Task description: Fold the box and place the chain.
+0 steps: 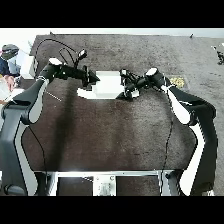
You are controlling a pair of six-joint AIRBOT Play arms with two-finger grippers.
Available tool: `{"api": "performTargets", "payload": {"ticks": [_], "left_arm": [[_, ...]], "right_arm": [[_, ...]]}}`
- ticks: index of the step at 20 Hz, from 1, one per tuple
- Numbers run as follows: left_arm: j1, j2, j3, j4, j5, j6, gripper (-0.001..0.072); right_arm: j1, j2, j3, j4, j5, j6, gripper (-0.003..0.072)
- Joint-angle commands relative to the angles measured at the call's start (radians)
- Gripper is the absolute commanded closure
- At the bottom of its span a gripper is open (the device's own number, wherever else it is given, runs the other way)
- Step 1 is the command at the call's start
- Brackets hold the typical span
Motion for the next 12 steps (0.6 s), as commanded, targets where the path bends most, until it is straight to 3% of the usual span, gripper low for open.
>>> {"api": "performTargets", "payload": {"ticks": [1,7,12], "left_arm": [[0.000,-0.005,0.001,-0.032,0.035,0.004,0.0697],[0.000,-0.008,0.001,-0.035,0.037,0.010,0.0697],[0.000,-0.031,-0.002,-0.035,0.098,0.010,0.0697]], "right_arm": [[0.000,0.000,0.000,0.000,0.000,0.000,0.0079],[0.000,0.000,0.000,0.000,0.000,0.000,0.0079],[0.000,0.000,0.000,0.000,0.000,0.000,0.0079]]}}
